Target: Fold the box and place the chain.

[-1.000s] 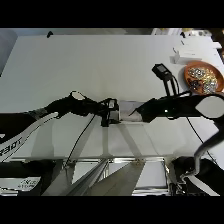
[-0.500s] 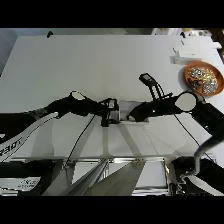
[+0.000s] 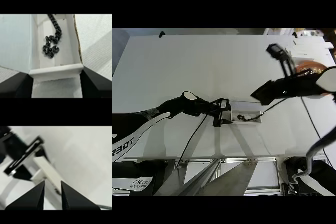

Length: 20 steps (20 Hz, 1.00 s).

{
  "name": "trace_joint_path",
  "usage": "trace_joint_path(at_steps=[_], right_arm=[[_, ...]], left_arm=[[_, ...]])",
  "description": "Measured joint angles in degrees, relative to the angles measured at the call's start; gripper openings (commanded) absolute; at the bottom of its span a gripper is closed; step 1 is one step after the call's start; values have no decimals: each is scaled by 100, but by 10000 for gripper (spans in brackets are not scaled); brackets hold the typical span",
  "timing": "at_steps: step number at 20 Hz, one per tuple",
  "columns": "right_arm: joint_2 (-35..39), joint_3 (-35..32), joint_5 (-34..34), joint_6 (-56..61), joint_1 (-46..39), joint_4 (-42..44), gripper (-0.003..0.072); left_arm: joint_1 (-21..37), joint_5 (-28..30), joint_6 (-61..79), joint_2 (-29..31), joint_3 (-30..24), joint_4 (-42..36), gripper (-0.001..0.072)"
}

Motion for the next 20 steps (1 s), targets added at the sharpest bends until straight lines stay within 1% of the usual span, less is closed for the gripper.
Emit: trace_joint_path(at_steps=[2, 4, 5, 9, 14, 20], right_arm=[[-111, 157, 46, 94, -490, -264, 251], [-348, 234, 72, 334, -916, -595, 333], [-494, 240, 74, 474, -1078, -758, 340], [-1261, 129, 33, 918, -1425, -1198, 343], [-2192, -125, 0, 1523, -1528, -1698, 341], [-2809, -219, -50, 1853, -1532, -1941, 337]], left_arm=[[0, 0, 2, 0, 0, 0, 103], [0, 0, 0, 0, 0, 0, 103], [0, 0, 2, 0, 0, 0, 103], [0, 0, 0, 0, 0, 0, 103], [0, 2, 0, 0, 0, 0, 103], [0, 0, 0, 0, 0, 0, 103]])
